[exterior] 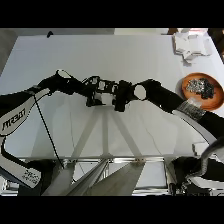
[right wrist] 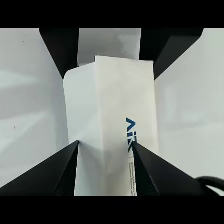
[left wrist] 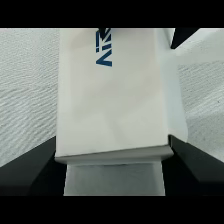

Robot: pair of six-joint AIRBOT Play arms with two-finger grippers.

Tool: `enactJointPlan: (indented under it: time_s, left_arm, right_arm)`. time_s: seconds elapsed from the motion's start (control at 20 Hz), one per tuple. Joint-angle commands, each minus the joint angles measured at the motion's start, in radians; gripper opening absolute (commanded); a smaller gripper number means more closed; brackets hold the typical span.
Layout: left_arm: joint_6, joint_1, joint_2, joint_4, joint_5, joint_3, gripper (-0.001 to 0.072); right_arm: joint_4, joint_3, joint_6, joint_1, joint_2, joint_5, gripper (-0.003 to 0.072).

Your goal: Fold the box and place the chain.

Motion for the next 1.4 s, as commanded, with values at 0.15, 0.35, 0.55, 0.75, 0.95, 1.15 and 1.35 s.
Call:
enactJointPlan:
  time_s: [0.15,0.35,0.55,0.75,0.95,1.15,1.35]
  left_arm:
    - [0.000,0.000,0.000,0.000,0.001,0.000,0.0187]
    - [0.000,0.000,0.000,0.000,0.001,0.000,0.0187]
    - [0.000,0.000,0.000,0.000,0.001,-0.001,0.0187]
    - [0.000,0.000,0.000,0.000,0.001,-0.001,0.0187]
    - [0.000,0.000,0.000,0.000,0.001,-0.001,0.0187]
    - [0.000,0.000,0.000,0.000,0.001,0.000,0.0187]
    - [0.000,0.000,0.000,0.000,0.001,0.000,0.0187]
  right_arm:
    - [-0.060,0.000,0.000,0.026,0.010,-0.032,0.0338]
    - [-0.110,0.000,0.043,0.044,0.010,-0.047,0.0334]
    - [-0.243,0.000,0.163,0.061,0.010,-0.109,0.0333]
    - [-0.259,0.000,0.185,0.061,0.010,-0.115,0.0285]
    - [-0.254,0.000,0.204,0.061,0.009,-0.104,0.0190]
    - [-0.253,-0.001,0.319,0.061,-0.001,-0.103,0.0205]
    - [-0.251,-0.001,0.342,0.061,-0.009,-0.099,0.0294]
